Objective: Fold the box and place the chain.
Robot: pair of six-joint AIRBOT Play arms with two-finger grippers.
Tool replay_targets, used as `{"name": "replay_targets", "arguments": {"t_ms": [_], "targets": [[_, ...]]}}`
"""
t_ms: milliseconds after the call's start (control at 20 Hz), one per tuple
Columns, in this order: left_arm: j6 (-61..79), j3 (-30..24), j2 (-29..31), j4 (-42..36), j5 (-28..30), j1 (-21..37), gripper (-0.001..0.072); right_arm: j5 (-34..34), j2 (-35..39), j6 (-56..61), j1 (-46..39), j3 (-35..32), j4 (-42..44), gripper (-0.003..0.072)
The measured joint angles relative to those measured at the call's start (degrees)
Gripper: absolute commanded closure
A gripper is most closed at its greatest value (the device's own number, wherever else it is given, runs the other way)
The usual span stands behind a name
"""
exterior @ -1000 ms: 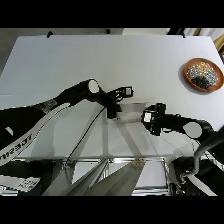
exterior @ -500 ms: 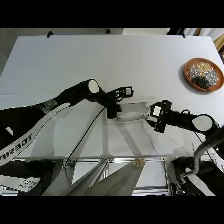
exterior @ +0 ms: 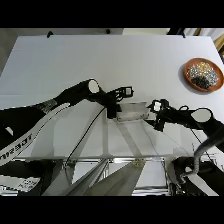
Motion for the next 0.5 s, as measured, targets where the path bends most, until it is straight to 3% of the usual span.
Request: {"name": "replay_targets", "arguments": {"t_ms": [500], "targets": [[0.0,0.0,0.0,0.0,-0.02,0.0,0.0696,3.13,-7.32,-4.44,-3.17,3.08,2.51,0.0073]]}}
